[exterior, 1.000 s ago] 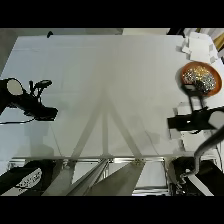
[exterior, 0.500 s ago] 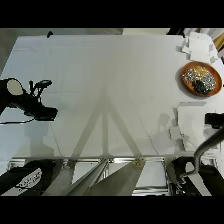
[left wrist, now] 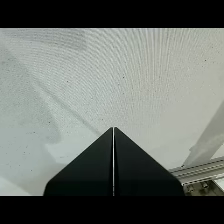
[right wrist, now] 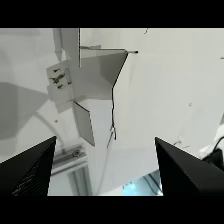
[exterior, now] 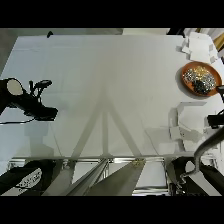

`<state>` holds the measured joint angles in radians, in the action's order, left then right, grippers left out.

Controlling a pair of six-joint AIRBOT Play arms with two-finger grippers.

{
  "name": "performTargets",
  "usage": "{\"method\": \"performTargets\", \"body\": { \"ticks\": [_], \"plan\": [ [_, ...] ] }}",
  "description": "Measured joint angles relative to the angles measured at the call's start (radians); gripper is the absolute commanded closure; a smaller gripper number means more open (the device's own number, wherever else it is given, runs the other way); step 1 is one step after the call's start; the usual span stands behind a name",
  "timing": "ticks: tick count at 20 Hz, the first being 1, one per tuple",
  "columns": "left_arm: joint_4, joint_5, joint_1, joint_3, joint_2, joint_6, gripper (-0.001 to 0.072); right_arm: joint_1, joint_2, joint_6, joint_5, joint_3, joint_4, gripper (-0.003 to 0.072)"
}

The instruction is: Fold the box and place the chain.

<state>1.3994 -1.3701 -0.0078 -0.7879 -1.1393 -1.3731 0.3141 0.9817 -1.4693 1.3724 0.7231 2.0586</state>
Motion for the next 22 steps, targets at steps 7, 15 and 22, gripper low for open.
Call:
{"method": "performTargets", "body": {
  "ticks": [7,15,22],
  "plan": [
    [0.0,0.0,0.0,0.0,0.0,0.0,0.07,0.083,0.152,-0.034,-0.039,0.0,0.076,0.0112],
    [0.0,0.0,0.0,0.0,0.0,0.0,0.07,0.143,0.21,-0.051,-0.09,0.0,0.075,0.0599],
    [0.0,0.0,0.0,0.0,0.0,0.0,0.07,0.146,0.195,0.01,-0.134,0.0,-0.024,0.0679]
  ]
}}
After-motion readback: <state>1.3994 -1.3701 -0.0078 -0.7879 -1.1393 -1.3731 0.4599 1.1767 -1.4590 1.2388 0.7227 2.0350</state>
